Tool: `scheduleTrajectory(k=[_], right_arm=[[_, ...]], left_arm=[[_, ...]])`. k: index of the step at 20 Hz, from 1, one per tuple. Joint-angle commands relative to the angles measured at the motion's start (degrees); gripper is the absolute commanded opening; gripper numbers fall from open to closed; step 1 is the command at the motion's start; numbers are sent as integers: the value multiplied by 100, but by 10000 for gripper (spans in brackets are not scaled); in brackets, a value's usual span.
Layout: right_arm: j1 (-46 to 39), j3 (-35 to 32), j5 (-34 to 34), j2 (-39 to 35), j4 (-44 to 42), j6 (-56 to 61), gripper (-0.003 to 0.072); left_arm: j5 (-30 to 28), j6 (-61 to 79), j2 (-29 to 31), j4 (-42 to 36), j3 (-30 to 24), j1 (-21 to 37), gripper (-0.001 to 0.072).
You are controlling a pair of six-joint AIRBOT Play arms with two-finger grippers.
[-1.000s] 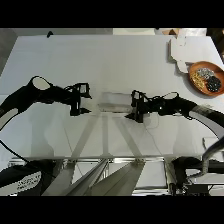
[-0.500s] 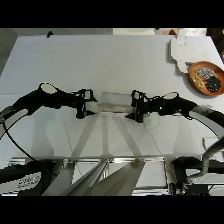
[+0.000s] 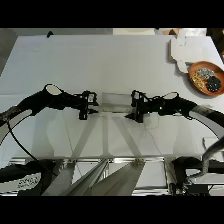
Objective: Fold the box and place the chain.
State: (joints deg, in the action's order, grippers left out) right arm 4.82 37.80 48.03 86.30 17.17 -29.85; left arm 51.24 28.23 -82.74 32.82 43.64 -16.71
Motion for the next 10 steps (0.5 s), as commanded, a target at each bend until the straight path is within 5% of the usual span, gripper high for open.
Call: scheduleTrajectory(k=[1, 10], right_arm=[[4, 4, 0, -4, -2, 2, 361], [4, 4, 0, -4, -2, 2, 361]], left_arm=[[-46, 35, -4, 0, -4, -20, 287], [-221, 271, -4, -323, -4, -52, 281]])
